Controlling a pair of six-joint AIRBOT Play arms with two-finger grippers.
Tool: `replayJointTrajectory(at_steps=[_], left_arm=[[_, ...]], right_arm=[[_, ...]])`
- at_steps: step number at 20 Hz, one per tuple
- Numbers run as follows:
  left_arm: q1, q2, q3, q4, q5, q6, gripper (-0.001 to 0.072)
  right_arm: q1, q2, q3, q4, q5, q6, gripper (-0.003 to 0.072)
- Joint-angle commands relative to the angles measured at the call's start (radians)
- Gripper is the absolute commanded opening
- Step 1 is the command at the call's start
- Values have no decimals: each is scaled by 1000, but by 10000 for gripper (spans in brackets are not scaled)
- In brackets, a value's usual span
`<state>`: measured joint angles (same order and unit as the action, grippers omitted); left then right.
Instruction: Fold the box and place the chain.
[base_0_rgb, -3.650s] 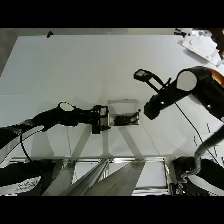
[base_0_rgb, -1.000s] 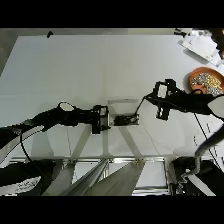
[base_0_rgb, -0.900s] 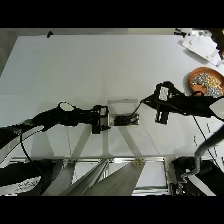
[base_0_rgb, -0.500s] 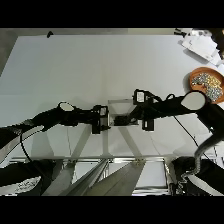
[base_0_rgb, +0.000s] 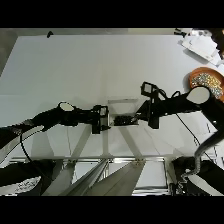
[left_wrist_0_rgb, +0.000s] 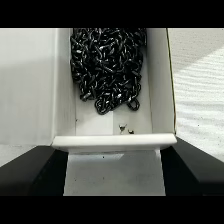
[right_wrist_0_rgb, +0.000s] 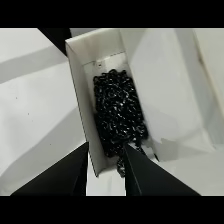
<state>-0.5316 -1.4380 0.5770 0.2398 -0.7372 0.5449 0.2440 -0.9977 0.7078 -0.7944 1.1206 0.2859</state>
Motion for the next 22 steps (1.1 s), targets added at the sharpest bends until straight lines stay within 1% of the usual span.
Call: replayJointTrajectory(at_steps=[1,4,6,7,8,14,16,17,18,22], left_arm=[[0,1,0,0,0,0,456],[0,1,0,0,0,0,456],[0,1,0,0,0,0,456],[0,1,0,0,0,0,456],[0,0,0,0,0,0,456],[0,1,0,0,0,0,456],[0,1,0,0,0,0,456],[0,1,0,0,0,0,456],[0,1,0,0,0,0,456],[0,1,0,0,0,0,456]], right_arm=[[-120,67,-13,66,41,-135,253],[-168,71,-55,46,21,-256,257],[-177,48,-102,13,-42,-316,318],[-179,29,-121,-13,-74,-344,340],[-179,5,-130,-34,-96,-352,347],[-135,-134,-130,-29,-145,-413,357],[-108,-161,-130,-29,-145,-473,433],[-106,-163,-130,-29,-145,-478,437],[-80,-190,-130,-31,-145,-517,487],[-62,-203,-130,3,-180,-531,486]])
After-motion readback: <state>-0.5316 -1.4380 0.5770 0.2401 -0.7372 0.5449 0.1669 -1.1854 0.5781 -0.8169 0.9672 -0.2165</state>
